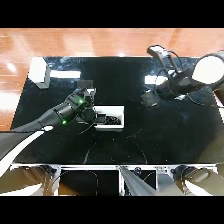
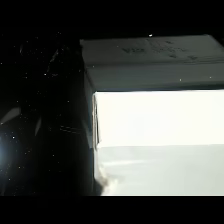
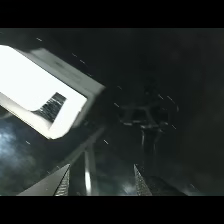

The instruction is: Fold the box and place the chain.

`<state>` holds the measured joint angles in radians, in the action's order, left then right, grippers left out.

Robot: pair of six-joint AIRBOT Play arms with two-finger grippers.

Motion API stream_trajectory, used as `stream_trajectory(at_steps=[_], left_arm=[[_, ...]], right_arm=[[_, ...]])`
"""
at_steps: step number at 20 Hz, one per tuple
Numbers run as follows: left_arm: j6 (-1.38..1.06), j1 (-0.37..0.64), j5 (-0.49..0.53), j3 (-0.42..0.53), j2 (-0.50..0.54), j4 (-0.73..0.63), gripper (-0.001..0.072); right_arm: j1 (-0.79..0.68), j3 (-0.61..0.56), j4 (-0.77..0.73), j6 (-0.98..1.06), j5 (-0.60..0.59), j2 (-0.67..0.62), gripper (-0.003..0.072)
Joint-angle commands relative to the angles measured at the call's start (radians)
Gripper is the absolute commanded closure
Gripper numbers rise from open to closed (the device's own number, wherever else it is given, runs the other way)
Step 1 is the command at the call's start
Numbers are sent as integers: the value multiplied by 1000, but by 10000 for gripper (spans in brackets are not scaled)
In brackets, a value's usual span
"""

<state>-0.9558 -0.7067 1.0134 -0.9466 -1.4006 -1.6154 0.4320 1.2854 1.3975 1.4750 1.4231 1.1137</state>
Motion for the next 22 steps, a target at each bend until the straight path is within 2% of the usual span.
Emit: stream_trajectory(at_steps=[1,2,3,4,5,7,8,9,10,13,14,15,17,20,22], left_arm=[[4,0,-2,-1,1,-2,691],[4,0,0,-1,1,-2,687],[4,0,0,-2,1,-3,638],[4,0,6,-7,1,-8,512],[3,0,13,-16,1,-8,446],[3,0,34,-48,1,-5,441],[3,0,45,-67,1,-1,342],[3,0,62,-86,1,2,152],[3,0,84,-105,1,3,70],[-45,0,167,-150,11,10,70],[-82,2,196,-158,24,10,71],[-124,2,229,-159,41,10,72],[-225,2,321,-151,93,11,77],[-328,6,414,-67,254,85,78],[-357,53,411,33,415,115,78]], right_arm=[[-50,-13,6,-30,67,-25,178],[-50,-13,3,-32,66,-25,178],[-50,-13,2,-33,66,-25,178],[-50,-13,3,-33,65,-25,178],[-50,-13,2,-32,66,-25,178],[-50,-15,2,-32,66,-25,178],[-50,-16,2,-32,67,-24,178],[-50,-17,2,-32,69,-24,177],[-50,-18,2,-32,72,-24,177],[-50,-18,2,-39,64,-24,176],[-50,-18,2,-42,45,-24,153],[-50,-18,2,-42,19,-21,4],[-50,-18,-9,-41,-48,-10,-11],[-50,-10,-103,-56,-133,45,-7],[-49,2,-193,-121,-183,109,-7]])
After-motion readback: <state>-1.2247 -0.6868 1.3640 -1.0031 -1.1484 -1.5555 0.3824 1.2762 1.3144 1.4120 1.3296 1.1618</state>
